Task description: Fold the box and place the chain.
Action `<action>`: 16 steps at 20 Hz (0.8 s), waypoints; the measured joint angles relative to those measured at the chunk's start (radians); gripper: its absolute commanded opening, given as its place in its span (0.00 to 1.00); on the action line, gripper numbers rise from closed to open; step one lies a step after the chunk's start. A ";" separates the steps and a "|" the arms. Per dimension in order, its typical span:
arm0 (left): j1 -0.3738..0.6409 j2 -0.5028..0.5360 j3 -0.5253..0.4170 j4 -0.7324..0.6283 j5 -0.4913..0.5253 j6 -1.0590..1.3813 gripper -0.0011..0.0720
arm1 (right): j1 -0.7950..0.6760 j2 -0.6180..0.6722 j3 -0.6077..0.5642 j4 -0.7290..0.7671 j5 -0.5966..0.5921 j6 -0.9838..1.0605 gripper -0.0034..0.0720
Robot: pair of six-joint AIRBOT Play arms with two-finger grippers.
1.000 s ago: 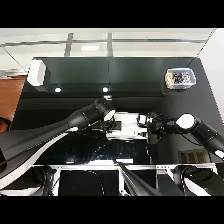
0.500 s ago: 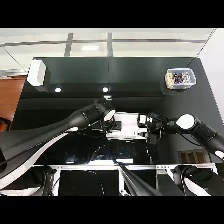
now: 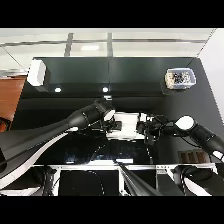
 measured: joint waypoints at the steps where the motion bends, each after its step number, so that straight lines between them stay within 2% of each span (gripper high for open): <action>1: 0.000 0.000 0.000 -0.001 0.000 0.000 0.05 | 0.000 -0.005 -0.001 0.015 0.000 -0.002 0.16; 7: 0.000 0.000 0.000 -0.005 0.008 -0.003 0.05 | 0.003 -0.041 -0.004 0.159 -0.002 -0.034 0.15; 13: 0.000 0.000 0.000 -0.005 0.006 -0.002 0.05 | 0.003 -0.066 -0.005 0.203 -0.004 -0.046 0.17; 14: 0.000 0.000 0.000 -0.005 0.006 -0.001 0.05 | 0.003 -0.070 -0.005 0.205 -0.004 -0.046 0.43; 15: 0.000 0.000 0.000 -0.006 0.007 -0.001 0.05 | 0.003 -0.072 -0.005 0.208 -0.002 -0.046 0.54; 16: 0.000 0.000 0.000 -0.006 0.010 0.001 0.05 | 0.003 -0.074 -0.005 0.208 0.000 -0.048 0.48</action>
